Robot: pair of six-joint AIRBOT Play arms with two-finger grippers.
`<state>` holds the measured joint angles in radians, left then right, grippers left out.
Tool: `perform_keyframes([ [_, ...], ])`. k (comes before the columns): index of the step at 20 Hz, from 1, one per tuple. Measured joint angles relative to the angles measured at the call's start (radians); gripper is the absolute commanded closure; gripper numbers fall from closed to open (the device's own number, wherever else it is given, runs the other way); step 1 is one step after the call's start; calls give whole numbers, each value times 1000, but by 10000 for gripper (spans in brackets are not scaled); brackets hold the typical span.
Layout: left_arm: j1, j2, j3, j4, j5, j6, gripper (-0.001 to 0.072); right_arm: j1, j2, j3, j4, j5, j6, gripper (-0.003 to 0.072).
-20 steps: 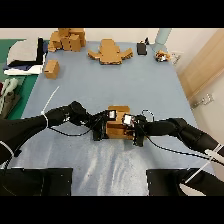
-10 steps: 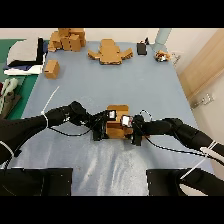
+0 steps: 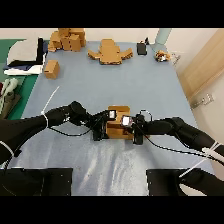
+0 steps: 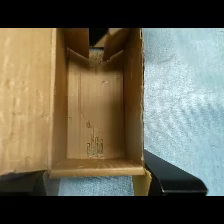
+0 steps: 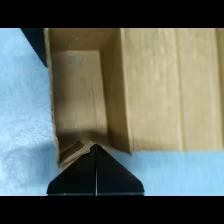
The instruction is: Fold the box.
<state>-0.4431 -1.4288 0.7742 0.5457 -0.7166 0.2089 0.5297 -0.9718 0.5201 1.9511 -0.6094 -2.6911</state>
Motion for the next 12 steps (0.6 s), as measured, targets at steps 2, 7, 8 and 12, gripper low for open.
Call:
perform_keyframes([
  [2,0,0,0,0,0,0,196,-5,51,26,-203,-36,291,680],
  [7,0,0,0,0,0,0,196,-113,155,65,-682,-257,1093,681],
  [8,0,0,0,0,0,0,196,-154,159,58,-684,-280,1185,681],
  [12,0,0,0,0,0,0,196,-248,124,12,-441,-279,1296,681],
])
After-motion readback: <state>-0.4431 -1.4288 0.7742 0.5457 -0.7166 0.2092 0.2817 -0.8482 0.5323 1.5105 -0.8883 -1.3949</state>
